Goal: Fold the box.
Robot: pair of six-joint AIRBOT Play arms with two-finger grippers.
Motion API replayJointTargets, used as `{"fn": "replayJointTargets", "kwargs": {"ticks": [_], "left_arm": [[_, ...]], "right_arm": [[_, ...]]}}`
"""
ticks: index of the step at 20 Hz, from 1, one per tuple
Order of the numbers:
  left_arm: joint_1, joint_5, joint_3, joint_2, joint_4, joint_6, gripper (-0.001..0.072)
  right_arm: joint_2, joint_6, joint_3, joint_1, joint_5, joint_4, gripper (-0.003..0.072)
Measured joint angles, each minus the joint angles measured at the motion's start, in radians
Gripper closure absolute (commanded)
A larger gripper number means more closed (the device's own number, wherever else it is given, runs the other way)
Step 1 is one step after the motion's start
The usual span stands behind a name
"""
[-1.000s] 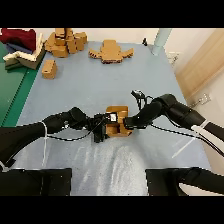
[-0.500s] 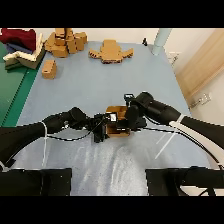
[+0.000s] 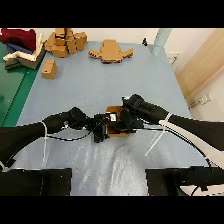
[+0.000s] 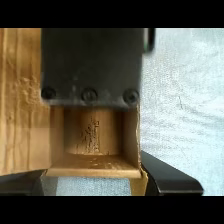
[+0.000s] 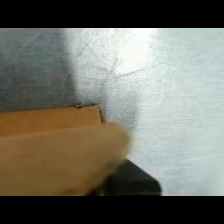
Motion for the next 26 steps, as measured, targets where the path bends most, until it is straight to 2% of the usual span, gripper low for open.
{"fn": "replayJointTargets", "kwargs": {"ticks": [1, 4, 5, 6, 7, 11, 12, 13, 14, 15, 17, 18, 19, 20, 26], "left_arm": [[0.0, 0.0, 0.0, 0.0, 0.0, -0.001, 0.0385], [0.0, 0.0, 0.0, 0.0, 0.0, -0.002, 0.0385], [0.0, 0.0, 0.0, 0.0, 0.0, -0.002, 0.0385], [0.0, 0.0, 0.0, 0.0, 0.0, -0.002, 0.0385], [0.0, 0.0, 0.0, 0.0, 0.0, 0.001, 0.0385], [0.0, 0.0, 0.0, 0.0, 0.0, 0.001, 0.0385], [0.0, 0.0, 0.0, 0.0, 0.0, 0.001, 0.0385], [0.0, 0.0, 0.0, 0.0, 0.0, 0.001, 0.0385], [0.0, 0.0, 0.0, 0.0, 0.0, 0.001, 0.0385], [0.0, 0.0, 0.0, 0.0, 0.0, 0.0, 0.0385], [0.0, 0.0, 0.0, 0.0, 0.0, -0.001, 0.0385], [0.0, 0.0, 0.0, 0.0, 0.0, -0.001, 0.0385], [0.0, 0.0, 0.0, 0.0, 0.0, 0.0, 0.0385], [0.0, 0.0, 0.0, 0.0, 0.0, 0.001, 0.0385], [0.0, 0.0, 0.0, 0.0, 0.0, 0.001, 0.0385]], "right_arm": [[-0.003, 0.003, 0.001, 0.0, -0.002, -0.007, 0.0683], [-0.008, 0.005, 0.002, 0.003, 0.0, -0.024, 0.0682], [-0.009, 0.006, 0.002, 0.003, 0.001, -0.031, 0.0626], [-0.009, 0.006, 0.002, 0.004, 0.002, -0.034, 0.0387], [-0.011, 0.004, 0.001, 0.005, 0.009, -0.052, 0.0348], [0.006, 0.0, 0.001, 0.011, 0.009, -0.049, 0.0348], [0.009, 0.0, 0.001, 0.01, 0.009, -0.052, 0.0358], [0.01, 0.0, 0.001, 0.011, 0.009, -0.051, 0.0444], [0.013, 0.0, 0.001, 0.012, 0.009, -0.05, 0.0609], [0.014, 0.0, 0.001, 0.012, 0.009, -0.05, 0.0683], [0.016, 0.0, 0.001, 0.011, 0.009, -0.049, 0.0683], [0.016, 0.0, 0.001, 0.012, 0.009, -0.05, 0.0591], [0.016, -0.001, 0.001, 0.011, 0.009, -0.05, 0.0336], [0.016, -0.001, 0.001, 0.012, 0.009, -0.049, 0.0277], [0.028, -0.021, 0.001, 0.012, 0.012, -0.015, 0.0277]]}}
